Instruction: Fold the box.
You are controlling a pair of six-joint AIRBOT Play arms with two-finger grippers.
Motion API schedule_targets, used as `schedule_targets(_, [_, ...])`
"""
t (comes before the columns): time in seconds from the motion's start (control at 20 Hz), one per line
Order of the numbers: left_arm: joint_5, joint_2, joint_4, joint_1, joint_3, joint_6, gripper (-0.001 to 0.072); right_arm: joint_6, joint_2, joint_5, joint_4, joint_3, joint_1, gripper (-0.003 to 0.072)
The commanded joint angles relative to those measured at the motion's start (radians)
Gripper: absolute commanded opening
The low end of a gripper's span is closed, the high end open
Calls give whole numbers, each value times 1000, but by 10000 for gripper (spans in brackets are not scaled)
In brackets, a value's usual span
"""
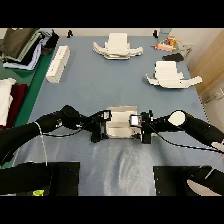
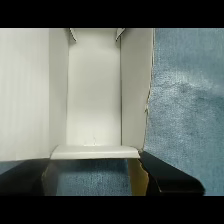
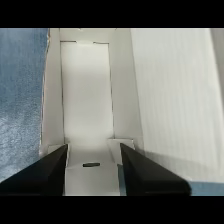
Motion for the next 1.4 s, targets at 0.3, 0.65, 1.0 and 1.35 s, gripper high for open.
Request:
schedule_targets(0.3, [0, 0, 0, 0, 1, 0, 464, 694, 42, 27, -406, 41, 1, 5])
schedule_targets(0.65, [0, 0, 0, 0, 1, 0, 464, 1751, 177, 353, -1056, 117, -22, 5])
schedule_targets(1.0, [0, 0, 0, 0, 1, 0, 464, 1803, 19, 425, -740, 118, -305, 4])
schedule_targets(1.35, [0, 0, 0, 0, 1, 0, 464, 1575, -97, 420, -380, 119, -334, 5])
